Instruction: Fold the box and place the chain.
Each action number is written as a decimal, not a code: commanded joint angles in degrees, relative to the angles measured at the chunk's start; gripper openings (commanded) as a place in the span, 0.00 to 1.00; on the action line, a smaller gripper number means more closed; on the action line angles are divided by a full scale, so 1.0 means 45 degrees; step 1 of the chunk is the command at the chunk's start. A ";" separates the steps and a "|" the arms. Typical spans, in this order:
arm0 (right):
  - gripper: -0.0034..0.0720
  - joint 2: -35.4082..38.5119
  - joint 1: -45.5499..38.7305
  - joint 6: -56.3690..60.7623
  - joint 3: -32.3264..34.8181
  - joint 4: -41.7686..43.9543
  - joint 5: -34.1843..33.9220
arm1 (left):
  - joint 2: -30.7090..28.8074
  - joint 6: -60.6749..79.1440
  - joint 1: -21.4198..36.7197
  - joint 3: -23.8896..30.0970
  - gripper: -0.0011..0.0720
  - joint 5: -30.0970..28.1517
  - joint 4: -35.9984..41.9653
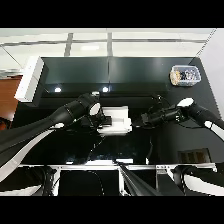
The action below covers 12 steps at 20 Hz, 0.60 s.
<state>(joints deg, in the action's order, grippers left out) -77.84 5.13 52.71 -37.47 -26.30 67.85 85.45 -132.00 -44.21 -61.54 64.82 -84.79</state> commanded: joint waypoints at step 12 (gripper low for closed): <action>0.62 -0.0010 0.3570 0.5965 -0.2613 -0.3274 -0.2069 | 0.0005 -0.0005 0.0010 0.0005 0.05 -0.0005 -0.0005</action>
